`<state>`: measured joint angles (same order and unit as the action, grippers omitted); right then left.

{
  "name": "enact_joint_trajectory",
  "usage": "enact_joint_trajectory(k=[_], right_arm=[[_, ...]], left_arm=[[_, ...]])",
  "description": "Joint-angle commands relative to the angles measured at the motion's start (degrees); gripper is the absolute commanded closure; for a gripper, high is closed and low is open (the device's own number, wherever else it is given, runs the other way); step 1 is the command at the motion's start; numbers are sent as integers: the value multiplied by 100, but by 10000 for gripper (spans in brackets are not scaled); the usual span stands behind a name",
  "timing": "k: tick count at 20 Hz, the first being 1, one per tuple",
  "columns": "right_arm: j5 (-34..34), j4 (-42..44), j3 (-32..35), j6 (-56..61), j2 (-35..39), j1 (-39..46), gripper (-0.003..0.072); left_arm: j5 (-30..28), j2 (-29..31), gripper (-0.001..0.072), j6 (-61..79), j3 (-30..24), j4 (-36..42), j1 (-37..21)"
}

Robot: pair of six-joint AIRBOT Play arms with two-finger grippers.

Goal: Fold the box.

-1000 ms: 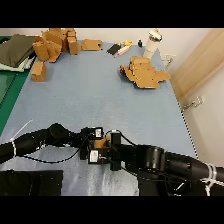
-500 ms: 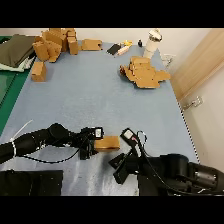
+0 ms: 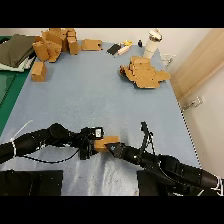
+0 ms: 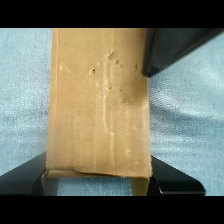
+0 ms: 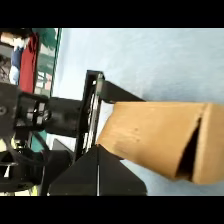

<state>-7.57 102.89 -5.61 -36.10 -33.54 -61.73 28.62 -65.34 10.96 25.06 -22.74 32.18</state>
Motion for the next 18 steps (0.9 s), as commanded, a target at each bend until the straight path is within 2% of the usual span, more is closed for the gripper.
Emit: enact_joint_trajectory(k=[1,5,9,13,18], right_arm=[[164,-7,50,157,-44,94,681],[551,-81,50,157,-170,94,681],[216,-129,48,162,-730,94,681],[258,-129,-11,162,-999,92,682],[1353,-345,-498,157,-986,92,683]], left_arm=[[-2,0,240,2,0,0,-2],[-2,0,241,2,2,0,-2],[-2,0,240,2,2,0,-2],[-2,0,240,2,0,0,-2],[-2,0,241,2,0,0,-2]])
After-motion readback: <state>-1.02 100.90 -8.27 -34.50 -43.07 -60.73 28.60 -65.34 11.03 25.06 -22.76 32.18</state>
